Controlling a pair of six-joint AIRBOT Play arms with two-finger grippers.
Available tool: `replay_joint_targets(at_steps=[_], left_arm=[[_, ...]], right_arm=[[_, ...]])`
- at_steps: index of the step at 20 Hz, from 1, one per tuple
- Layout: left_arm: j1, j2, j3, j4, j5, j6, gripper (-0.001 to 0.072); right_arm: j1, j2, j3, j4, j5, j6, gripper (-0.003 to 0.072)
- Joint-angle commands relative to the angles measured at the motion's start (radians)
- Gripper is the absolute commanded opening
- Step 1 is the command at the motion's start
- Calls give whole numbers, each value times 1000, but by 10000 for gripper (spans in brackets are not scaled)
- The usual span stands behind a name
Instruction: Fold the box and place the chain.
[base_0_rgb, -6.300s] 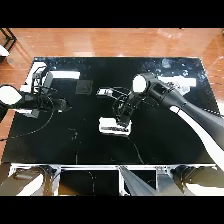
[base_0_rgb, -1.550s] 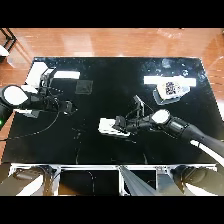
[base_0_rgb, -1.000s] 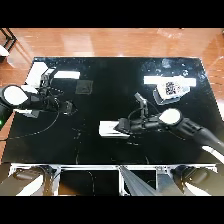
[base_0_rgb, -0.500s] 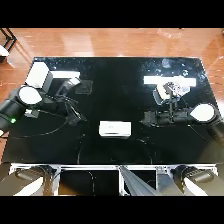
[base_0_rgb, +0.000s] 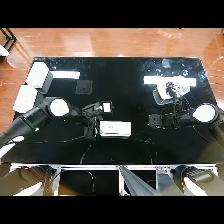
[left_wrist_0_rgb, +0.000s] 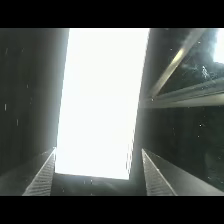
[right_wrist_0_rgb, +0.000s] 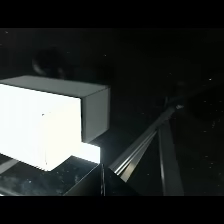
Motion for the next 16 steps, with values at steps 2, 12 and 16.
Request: replay_joint_targets(at_steps=[2,12,16], left_arm=[[-40,-24,-1,-20,48,155,623],[-39,-97,14,-100,72,155,622],[-39,-97,14,-116,119,155,623]], right_arm=[[-1,0,0,-11,4,3,18],[-1,0,-2,-10,4,3,18],[-1,0,-2,-10,5,3,18]])
